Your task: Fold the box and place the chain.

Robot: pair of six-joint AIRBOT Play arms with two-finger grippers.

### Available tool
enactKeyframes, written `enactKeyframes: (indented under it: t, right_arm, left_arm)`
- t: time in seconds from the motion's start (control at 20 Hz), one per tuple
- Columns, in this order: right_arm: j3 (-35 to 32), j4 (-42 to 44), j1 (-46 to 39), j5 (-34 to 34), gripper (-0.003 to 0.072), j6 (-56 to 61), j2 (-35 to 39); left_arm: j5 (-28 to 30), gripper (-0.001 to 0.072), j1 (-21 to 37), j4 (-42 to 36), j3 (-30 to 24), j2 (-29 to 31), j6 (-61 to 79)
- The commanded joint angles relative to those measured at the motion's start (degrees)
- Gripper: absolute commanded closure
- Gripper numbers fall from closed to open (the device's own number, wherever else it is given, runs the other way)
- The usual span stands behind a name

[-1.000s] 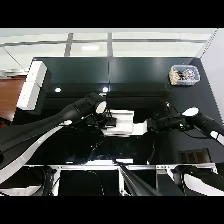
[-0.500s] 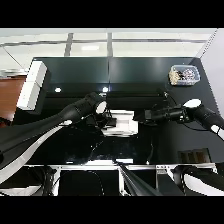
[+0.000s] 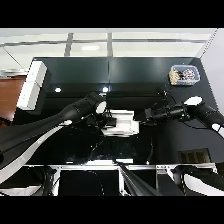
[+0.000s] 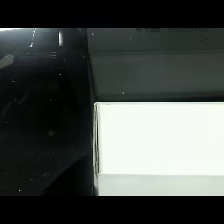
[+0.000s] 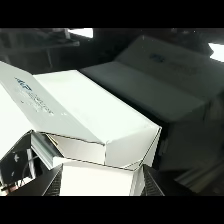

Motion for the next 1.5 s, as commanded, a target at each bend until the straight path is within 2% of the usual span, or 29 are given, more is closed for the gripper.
enactKeyframes:
  t: [0.0, 0.25, 0.45, 0.55, 0.75, 0.85, 1.2, 1.45]
  right_arm:
    - [0.07, -0.85, 0.04, 0.85, 0.0156, -0.76, -0.02]
    - [0.07, -3.58, 0.33, 1.66, 0.0159, -0.07, -0.02]
    - [0.07, -3.58, 5.07, -0.59, 0.0159, -0.07, -0.02]
    - [0.07, -3.52, 6.78, -3.48, 0.0244, 0.28, -0.02]
    - [1.14, -3.76, 7.91, -2.67, 0.0282, 4.55, -0.02]
    - [2.71, -4.22, 9.03, -2.60, 0.0330, 6.75, -0.02]
    - [8.66, -17.46, 14.64, -1.95, 0.0330, 18.51, -0.02]
    - [10.16, -30.60, 20.85, -4.87, 0.0330, 27.85, -0.02]
  left_arm:
    - [0.04, 0.0684, 0.02, 0.02, -0.02, 0.00, 0.00]
    - [0.00, 0.0684, 0.02, 0.02, -0.02, 0.00, 0.00]
    - [0.02, 0.0684, 0.02, 0.09, -0.02, 0.00, 0.02]
    - [0.02, 0.0684, 0.02, 0.11, -0.02, 0.00, 0.02]
    - [0.02, 0.0684, 0.02, 0.09, -0.02, 0.00, 0.02]
    - [0.02, 0.0684, 0.02, 0.20, -0.02, 0.00, 0.02]
    - [0.02, 0.0684, 0.02, 0.33, -0.02, 0.00, 0.04]
    - [0.02, 0.0684, 0.02, 0.44, -0.02, 0.00, 0.02]
